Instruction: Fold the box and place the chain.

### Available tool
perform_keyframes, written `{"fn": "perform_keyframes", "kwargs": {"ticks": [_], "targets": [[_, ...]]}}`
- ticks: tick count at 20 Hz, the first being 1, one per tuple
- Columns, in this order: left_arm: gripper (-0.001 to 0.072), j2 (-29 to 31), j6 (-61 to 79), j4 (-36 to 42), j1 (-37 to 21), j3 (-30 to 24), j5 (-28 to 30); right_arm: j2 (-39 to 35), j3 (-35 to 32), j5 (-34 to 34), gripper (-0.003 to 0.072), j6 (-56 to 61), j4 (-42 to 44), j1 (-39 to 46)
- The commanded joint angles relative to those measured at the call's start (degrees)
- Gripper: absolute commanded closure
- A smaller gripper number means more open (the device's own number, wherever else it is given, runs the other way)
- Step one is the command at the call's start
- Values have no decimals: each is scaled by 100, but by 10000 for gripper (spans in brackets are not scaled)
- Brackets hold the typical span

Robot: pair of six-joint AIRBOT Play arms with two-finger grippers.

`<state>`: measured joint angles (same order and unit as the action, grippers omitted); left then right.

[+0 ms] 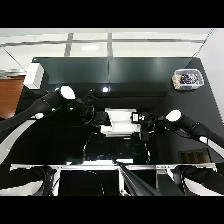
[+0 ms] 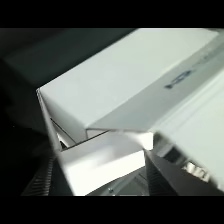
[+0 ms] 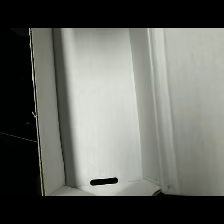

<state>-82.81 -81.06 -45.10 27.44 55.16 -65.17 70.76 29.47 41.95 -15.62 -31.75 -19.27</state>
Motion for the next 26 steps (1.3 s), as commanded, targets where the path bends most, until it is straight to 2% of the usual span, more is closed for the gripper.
{"fn": "perform_keyframes", "kwargs": {"ticks": [1, 3, 5, 7, 11, 20, 23, 26], "targets": [[80, 0, -905, -636, 431, 203, 413, 4, 4, 0, 239, 0, 0, -2], [88, 0, -1224, -809, 592, 216, 564, 4, 4, 0, 239, 0, 0, -2], [142, 0, -1231, -824, 664, 216, 612, 4, 4, 0, 239, 0, 0, -2], [163, 0, -1248, -826, 671, 216, 605, 4, 4, 0, 238, 0, 0, -2], [172, 0, -1478, -962, 675, 216, 623, 4, 4, 0, 238, 0, 0, -2], [173, 0, -3136, -2981, 1340, 225, 739, 4, 4, -2, 238, 2, 0, -2], [173, -24, -3552, -3480, 1521, 363, 728, 4, 4, -2, 238, 0, 0, -2], [173, -160, -3974, -3893, 1679, 612, 470, 4, 4, 0, 238, 0, 2, -2]]}}
